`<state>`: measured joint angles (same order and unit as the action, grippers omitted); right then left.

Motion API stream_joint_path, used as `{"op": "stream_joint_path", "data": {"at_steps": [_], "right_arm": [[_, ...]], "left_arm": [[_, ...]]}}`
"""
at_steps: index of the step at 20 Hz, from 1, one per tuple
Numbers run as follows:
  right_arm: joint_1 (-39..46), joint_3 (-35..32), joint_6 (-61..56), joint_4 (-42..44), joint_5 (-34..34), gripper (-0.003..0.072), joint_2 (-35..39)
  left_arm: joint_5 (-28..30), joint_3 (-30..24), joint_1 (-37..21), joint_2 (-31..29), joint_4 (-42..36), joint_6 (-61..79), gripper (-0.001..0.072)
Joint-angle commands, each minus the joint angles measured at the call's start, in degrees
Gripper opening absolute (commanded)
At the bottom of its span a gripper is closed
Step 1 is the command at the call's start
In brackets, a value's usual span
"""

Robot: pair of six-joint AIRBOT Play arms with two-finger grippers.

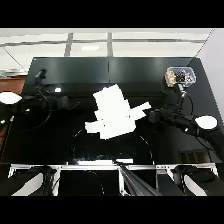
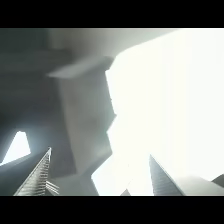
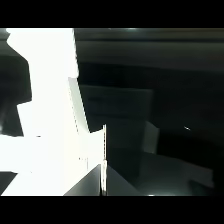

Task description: Fold the box and place the chain.

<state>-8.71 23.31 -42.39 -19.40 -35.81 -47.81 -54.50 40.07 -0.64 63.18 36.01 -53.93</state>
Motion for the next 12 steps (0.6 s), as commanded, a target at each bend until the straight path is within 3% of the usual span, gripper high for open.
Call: {"op": "stream_joint_path", "data": {"at_steps": [1, 3, 9, 12], "right_arm": [[-4.8, -0.6, -0.3, 0.3, 6.1, 0.0017, 0.2], [-4.7, -0.6, -0.6, 0.3, 4.1, 0.0017, 0.2], [-4.7, -0.6, -0.6, 0.1, 2.4, 0.0017, 0.2], [-4.7, -0.6, -0.6, -1.1, 1.9, 0.0017, 0.2]], "left_arm": [[6.0, 1.6, 6.8, 7.3, 1.7, -1.0, 0.0709], [5.0, 4.6, 9.2, 12.5, 3.7, -4.6, 0.0710], [-15.2, 12.2, 10.9, 30.3, -15.5, 12.1, 0.0709], [-21.4, 15.3, 11.0, 36.0, -16.7, 11.9, 0.0709]]}}
